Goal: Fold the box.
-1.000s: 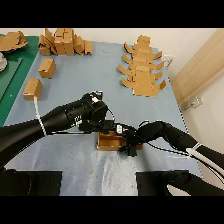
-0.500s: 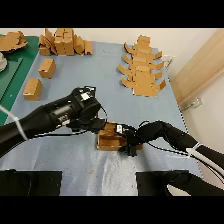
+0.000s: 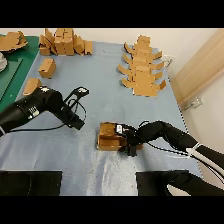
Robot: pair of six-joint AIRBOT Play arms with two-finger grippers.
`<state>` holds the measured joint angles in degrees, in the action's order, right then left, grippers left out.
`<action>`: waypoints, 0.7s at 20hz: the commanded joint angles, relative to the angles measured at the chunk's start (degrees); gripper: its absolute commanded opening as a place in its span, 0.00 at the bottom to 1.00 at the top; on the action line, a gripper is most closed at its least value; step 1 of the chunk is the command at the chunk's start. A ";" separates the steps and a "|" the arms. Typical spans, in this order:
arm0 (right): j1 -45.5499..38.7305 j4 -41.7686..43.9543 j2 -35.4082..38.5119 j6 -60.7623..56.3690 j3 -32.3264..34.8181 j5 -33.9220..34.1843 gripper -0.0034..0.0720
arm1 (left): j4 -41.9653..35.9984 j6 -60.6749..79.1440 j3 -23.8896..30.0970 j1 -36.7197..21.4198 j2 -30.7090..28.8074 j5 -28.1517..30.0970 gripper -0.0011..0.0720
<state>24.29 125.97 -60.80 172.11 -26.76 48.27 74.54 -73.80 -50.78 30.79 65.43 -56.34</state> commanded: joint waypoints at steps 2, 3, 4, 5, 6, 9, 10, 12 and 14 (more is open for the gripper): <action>0.04 -0.20 0.04 0.00 -0.07 -0.02 0.53 | -19.08 39.74 2.73 -11.21 5.73 14.51 0.03; 0.04 -0.20 0.04 0.00 -0.07 -0.02 0.53 | -18.86 44.09 3.45 -9.49 6.12 12.17 0.03; 0.04 -0.22 0.04 0.00 -0.07 -0.02 0.53 | -20.13 48.89 4.50 -6.86 5.81 9.79 0.03; 0.04 -0.20 0.04 0.00 -0.07 -0.13 0.53 | -21.84 52.11 5.95 -3.93 5.01 9.25 0.03; 0.04 -0.20 0.04 0.00 -0.07 -0.61 0.53 | -23.71 54.07 8.17 -1.07 3.39 10.80 0.03; 0.04 -0.20 0.04 0.00 -0.07 -0.72 0.53 | -24.83 57.57 15.21 4.11 -3.45 15.50 0.03; 0.04 -0.20 0.04 0.00 -0.07 -0.72 0.53 | -24.87 57.94 16.92 4.76 -5.27 15.23 0.03; 0.04 -0.22 0.04 0.00 -0.07 -0.72 0.53 | -24.85 58.05 19.23 6.36 -6.64 12.85 0.06; 0.04 -0.22 0.04 0.00 -0.07 -0.74 0.53 | -24.92 61.48 20.22 8.66 -6.12 13.27 0.97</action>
<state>24.29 125.78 -60.80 172.11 -26.79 47.62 50.54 -17.26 -33.30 36.47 60.60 -43.38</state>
